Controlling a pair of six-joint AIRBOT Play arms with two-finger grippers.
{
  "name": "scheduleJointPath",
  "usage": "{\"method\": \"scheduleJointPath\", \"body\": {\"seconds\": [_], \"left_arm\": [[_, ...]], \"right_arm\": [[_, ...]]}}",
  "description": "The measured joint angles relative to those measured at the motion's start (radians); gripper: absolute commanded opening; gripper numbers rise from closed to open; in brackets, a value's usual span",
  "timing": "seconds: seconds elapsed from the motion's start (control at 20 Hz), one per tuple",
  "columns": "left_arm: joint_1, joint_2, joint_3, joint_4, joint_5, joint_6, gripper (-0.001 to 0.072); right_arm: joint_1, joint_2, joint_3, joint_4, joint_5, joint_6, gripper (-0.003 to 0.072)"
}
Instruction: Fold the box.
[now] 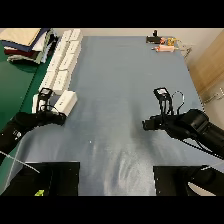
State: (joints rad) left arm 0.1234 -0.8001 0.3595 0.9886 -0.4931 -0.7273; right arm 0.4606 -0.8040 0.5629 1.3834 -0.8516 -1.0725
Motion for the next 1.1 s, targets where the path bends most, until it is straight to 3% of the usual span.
{"method": "scheduleJointPath", "body": {"seconds": [0.25,0.5,0.95,1.0,1.05,1.1], "left_arm": [[0.101,-0.061,0.001,0.029,0.045,-0.072,0.0427],[0.120,-0.135,0.002,0.011,0.108,-0.097,0.0427],[0.125,-0.159,0.002,-0.002,0.143,-0.103,0.0429],[0.125,-0.159,0.002,-0.002,0.143,-0.103,0.0493],[0.125,-0.159,0.002,-0.003,0.143,-0.103,0.0707],[0.126,-0.162,0.002,-0.003,0.140,-0.106,0.0707]], "right_arm": [[0.000,-0.001,0.000,0.000,0.023,0.001,0.0004],[0.000,-0.001,0.000,0.000,0.029,0.002,0.0004],[0.000,-0.001,0.000,0.000,0.032,0.000,0.0004],[0.000,-0.001,0.000,0.000,0.032,0.000,0.0004],[0.000,-0.001,0.000,0.000,0.032,0.000,0.0004],[0.000,-0.001,0.000,0.000,0.032,0.000,0.0004]]}}
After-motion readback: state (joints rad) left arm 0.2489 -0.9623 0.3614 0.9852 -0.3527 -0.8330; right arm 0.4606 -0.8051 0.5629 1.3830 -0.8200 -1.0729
